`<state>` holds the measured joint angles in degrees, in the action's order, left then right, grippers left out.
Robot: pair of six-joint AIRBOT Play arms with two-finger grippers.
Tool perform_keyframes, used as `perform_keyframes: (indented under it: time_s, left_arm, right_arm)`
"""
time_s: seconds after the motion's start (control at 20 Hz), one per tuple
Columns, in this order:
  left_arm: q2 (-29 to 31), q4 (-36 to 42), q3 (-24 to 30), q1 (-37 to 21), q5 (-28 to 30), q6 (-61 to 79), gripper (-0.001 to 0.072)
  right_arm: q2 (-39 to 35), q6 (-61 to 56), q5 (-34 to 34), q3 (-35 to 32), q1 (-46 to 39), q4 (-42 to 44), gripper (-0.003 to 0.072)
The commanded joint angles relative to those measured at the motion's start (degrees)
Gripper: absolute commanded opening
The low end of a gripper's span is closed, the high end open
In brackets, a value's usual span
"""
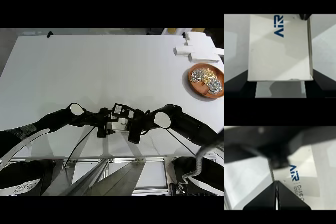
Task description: Fold the box and place the chain.
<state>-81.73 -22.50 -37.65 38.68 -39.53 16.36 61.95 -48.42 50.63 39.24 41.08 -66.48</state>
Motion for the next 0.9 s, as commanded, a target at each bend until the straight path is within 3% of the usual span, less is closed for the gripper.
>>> perform_keyframes:
  time_s: [0.0,0.15,0.3,0.45,0.65,0.85]
  left_arm:
    - [0.0,-0.4,0.0,0.0,0.3,0.2,0.0275]
    - [0.0,-0.4,0.0,0.0,0.3,0.2,0.0275]
    - [0.0,-0.4,0.0,0.0,0.3,0.2,0.0275]
    - [0.0,-0.4,0.0,0.0,0.3,0.2,0.0275]
    - [0.0,-0.4,0.0,0.0,0.3,0.2,0.0275]
    - [0.0,-0.4,0.0,0.0,0.2,0.2,0.0275]
  right_arm:
    - [-4.0,-8.6,-0.2,1.3,0.0,-5.3,0.0022]
    - [-10.5,-14.7,2.4,1.9,-2.4,-10.4,0.0019]
    - [-15.4,-17.6,11.0,1.9,-12.1,-10.4,0.0019]
    - [-16.0,-25.3,20.1,1.7,-25.1,-13.8,0.0021]
    - [-16.0,-38.9,25.4,-2.0,-39.3,-21.7,0.0021]
    - [-16.0,-41.6,29.7,-5.3,-46.1,-22.0,0.0022]
